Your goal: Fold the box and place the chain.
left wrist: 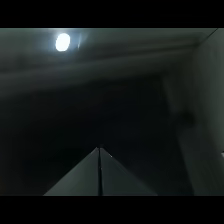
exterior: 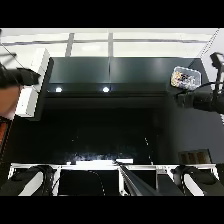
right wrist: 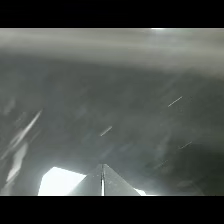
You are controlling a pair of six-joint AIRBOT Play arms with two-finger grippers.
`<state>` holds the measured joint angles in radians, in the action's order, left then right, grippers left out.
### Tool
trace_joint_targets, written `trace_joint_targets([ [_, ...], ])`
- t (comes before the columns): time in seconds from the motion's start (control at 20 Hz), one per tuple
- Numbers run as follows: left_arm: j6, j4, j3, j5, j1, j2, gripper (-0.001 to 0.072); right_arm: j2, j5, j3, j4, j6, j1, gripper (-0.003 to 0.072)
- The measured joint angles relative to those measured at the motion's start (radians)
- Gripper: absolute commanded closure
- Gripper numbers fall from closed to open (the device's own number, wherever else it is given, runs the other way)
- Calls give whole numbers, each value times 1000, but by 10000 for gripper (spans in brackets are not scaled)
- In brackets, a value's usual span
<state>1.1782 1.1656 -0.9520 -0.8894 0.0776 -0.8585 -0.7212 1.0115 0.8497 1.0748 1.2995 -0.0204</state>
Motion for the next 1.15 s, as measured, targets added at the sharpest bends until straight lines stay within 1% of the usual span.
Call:
trace_joint_targets([
  [0.1, 3, 16, 126, 82, -38, 90, 679, 0, -116, -16, 97, 19, 8, 668],
  [0.15, 3, 19, 169, 109, -45, 120, 678, -5, -171, -29, 143, 27, 11, 668],
  [0.2, 3, 24, 204, 124, -49, 146, 678, -11, -215, -40, 177, 31, 13, 667],
  [0.3, 4, 29, 245, 148, -53, 176, 678, -22, -285, -56, 237, 37, 15, 667],
  [0.4, 4, 31, 267, 164, -56, 192, 678, -27, -326, -65, 266, 41, 17, 667],
  [0.6, 4, 32, 284, 172, -58, 204, 677, -32, -364, -72, 295, 45, 18, 667],
  [1.15, 5, 34, 290, 180, -59, 208, 677, -34, -379, -74, 313, 47, 17, 667],
])
